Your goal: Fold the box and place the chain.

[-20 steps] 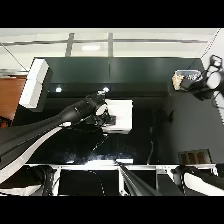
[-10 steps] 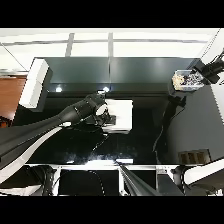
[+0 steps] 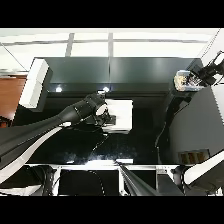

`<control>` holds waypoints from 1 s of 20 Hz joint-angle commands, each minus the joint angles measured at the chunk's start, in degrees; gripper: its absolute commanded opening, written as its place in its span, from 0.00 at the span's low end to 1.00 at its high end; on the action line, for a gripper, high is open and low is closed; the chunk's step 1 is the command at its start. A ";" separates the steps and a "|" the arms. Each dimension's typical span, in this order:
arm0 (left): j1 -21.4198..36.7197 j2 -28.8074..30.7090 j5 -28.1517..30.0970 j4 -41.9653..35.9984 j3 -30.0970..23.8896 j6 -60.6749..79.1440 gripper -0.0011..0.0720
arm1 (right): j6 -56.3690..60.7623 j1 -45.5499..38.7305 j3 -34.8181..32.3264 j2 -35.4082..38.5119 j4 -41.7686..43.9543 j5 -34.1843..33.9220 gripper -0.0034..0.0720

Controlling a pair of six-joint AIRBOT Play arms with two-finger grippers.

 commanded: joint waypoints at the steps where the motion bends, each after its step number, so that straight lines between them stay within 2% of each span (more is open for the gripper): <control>1: 0.02 0.02 -0.09 0.00 0.02 0.02 0.06 | 0.17 0.07 0.15 -1.53 -0.09 -0.68 0.84; 2: 0.02 0.02 -0.09 0.00 0.02 0.02 0.06 | 0.15 0.07 0.17 -1.46 -0.07 -0.74 0.61; 4: 0.02 0.02 -0.09 0.00 0.02 0.02 0.06 | -0.11 0.07 0.31 -0.81 -0.07 0.68 0.25; 5: 0.02 0.02 -0.09 0.00 0.02 0.02 0.06 | -0.85 -0.07 0.31 -0.15 -0.13 1.68 0.12; 8: 0.02 0.02 -0.09 0.00 0.02 0.02 0.06 | -3.08 -0.94 0.33 3.26 -0.28 4.63 0.12; 9: 0.02 0.02 -0.09 0.00 0.02 0.02 0.06 | -4.90 -1.27 0.33 4.92 -0.28 5.60 0.07; 14: 0.02 0.02 0.13 0.00 0.02 0.02 0.06 | -11.45 -2.21 0.33 14.73 1.31 8.07 0.06; 20: 0.00 0.02 0.17 -0.07 0.02 0.00 0.06 | -21.68 -1.68 0.31 27.98 15.41 7.96 0.06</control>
